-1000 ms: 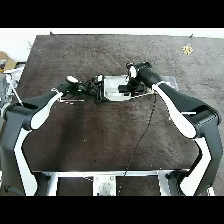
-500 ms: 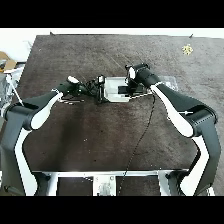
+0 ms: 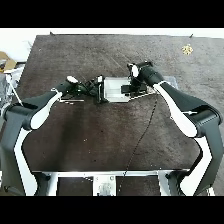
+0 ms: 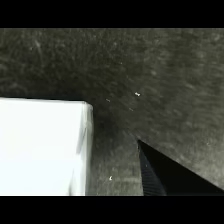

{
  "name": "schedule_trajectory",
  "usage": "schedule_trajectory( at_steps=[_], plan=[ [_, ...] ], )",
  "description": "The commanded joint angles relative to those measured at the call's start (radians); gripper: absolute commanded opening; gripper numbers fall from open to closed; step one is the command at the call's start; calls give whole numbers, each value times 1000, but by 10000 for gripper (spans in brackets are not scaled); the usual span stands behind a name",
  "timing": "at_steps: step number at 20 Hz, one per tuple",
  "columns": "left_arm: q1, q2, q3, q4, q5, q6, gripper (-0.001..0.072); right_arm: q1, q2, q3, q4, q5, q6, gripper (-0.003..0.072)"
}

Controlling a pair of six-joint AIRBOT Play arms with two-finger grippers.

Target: Fold the box and place the chain.

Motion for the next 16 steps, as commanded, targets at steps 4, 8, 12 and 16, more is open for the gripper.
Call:
schedule_trajectory(
  at_steps=[4,8,12,16],
  plan=[
    [-1,0,0,-6,4,-2,269,-7,13,2,79,-13,-63,447],
    [-1,0,0,-6,5,-2,269,-8,12,2,71,-31,-47,297],
    [-1,0,0,-6,5,-2,269,-7,-21,2,61,-13,-34,297],
    [-1,0,0,-6,4,-2,269,-7,-27,3,56,-62,-14,154]
  ],
)
